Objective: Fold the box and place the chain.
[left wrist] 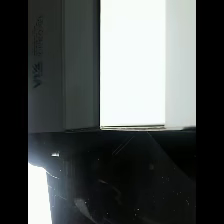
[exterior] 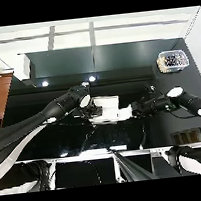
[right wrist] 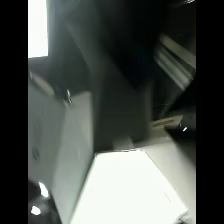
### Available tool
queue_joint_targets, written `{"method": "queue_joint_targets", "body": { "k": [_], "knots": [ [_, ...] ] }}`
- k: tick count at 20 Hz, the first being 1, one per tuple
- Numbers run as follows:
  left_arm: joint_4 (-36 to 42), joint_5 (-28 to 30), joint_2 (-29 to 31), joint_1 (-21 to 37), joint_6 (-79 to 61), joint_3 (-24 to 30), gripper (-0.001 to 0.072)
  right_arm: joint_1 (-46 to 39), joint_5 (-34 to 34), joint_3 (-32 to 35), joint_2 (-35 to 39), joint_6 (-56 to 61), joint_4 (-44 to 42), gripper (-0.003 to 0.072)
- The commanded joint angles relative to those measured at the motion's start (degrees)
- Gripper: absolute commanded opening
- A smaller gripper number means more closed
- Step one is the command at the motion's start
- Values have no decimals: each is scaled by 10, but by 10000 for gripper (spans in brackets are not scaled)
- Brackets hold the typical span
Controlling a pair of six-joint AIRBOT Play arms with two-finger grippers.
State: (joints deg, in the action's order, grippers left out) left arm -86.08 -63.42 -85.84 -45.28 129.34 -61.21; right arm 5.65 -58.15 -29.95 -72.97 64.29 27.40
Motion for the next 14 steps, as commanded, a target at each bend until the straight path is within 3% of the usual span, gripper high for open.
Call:
{"method": "queue_joint_targets", "body": {
  "k": [1,2,7,9,10,14],
  "knots": [
    [0,1,0,0,-1,-1,29,4,-66,-46,-7,-43,-14,513],
    [0,1,0,0,-1,-1,29,4,-80,-63,-7,-44,-5,624],
    [0,1,0,0,-1,-1,29,33,-78,-87,-7,-41,-1,613],
    [0,2,0,0,-1,-1,29,61,-51,-87,-7,-24,-1,612],
    [0,2,0,0,-1,-1,29,76,-34,-87,-7,-13,-1,537],
    [0,2,0,0,-1,-1,29,121,15,-93,-7,42,20,534]
  ]
}}
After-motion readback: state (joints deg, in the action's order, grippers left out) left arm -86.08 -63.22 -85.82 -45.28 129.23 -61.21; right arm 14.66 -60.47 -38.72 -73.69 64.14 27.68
